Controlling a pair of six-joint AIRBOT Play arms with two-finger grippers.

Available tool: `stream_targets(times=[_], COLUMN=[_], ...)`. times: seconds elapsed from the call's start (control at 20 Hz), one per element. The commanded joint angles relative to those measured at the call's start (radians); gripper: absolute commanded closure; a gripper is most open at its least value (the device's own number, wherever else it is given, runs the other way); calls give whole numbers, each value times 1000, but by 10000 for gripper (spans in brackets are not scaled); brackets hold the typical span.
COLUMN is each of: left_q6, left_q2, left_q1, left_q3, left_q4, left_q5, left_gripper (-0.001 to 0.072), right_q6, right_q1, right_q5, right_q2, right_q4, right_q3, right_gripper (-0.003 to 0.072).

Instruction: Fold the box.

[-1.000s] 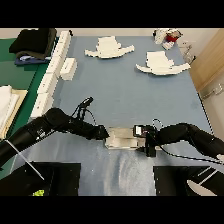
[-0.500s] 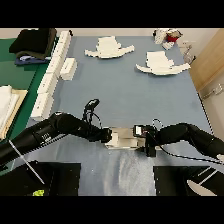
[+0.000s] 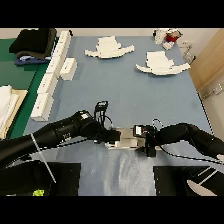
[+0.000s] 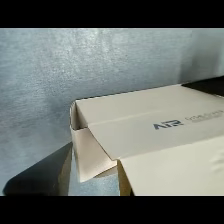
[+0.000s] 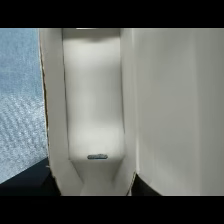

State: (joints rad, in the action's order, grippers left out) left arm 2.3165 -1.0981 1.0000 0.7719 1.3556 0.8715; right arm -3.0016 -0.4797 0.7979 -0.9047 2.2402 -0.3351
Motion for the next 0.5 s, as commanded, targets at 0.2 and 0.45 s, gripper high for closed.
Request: stream_targets(times=[0.2,0.45], left_q6=[224,224], left_q2=[-148,-243], left_q1=[96,110], left_q3=[105,195], left_q4=[155,184], left_q5=[87,135], left_gripper=[290,290], right_q6=[0,0], right_q1=[0,0], right_q5=[0,0], right_q2=[0,0], right_q4=[0,0], right_q3=[0,0], right_gripper=[171,171])
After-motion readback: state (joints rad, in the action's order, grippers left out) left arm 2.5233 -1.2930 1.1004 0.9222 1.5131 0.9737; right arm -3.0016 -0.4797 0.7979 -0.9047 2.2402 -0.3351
